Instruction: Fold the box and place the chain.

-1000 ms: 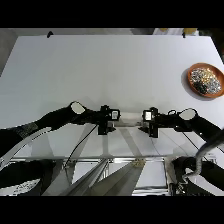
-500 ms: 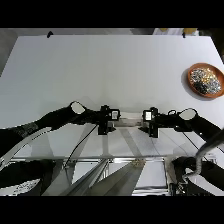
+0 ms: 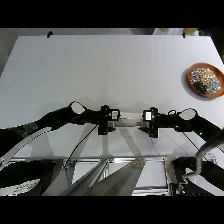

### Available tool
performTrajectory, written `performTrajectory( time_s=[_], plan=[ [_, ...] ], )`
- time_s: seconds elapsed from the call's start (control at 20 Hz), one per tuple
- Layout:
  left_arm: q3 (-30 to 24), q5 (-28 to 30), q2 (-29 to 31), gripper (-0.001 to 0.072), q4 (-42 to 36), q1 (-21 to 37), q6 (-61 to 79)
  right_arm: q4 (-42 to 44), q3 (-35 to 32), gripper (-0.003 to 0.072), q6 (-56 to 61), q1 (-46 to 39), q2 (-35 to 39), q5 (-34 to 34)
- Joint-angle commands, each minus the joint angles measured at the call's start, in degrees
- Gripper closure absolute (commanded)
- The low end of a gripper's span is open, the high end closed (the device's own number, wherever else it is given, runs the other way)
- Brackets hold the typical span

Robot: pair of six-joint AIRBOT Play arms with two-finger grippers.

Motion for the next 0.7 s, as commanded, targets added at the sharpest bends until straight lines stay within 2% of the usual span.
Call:
performTrajectory(
  time_s=[0.0,0.05,0.15,0.2,0.35,0.65],
  plan=[
    [0.0,-0.04,-0.02,0.0503,0.02,-0.04,0.0,-0.48,0.0,0.0386,0.04,0.02,0.0,-1.07],
    [-0.02,-0.02,-0.02,0.0503,0.02,-0.04,0.0,-0.76,0.0,0.0372,0.52,0.0,0.0,-0.87],
    [0.0,-0.02,-0.02,0.0503,0.02,-0.04,0.0,-3.19,0.0,0.0056,4.68,0.0,0.98,-0.87],
    [0.0,-0.02,-0.02,0.0503,0.02,-0.04,0.0,-4.83,0.0,-0.0006,6.4,0.0,1.84,-1.33],
    [0.0,-0.02,-0.02,0.0503,0.02,-0.04,0.0,-12.72,0.0,-0.0006,12.57,0.0,5.09,-0.83],
    [-0.02,-0.02,-0.02,0.0503,0.02,-0.04,0.0,-29.62,0.0,0.0021,28.15,0.0,13.31,7.21]
  ],
)
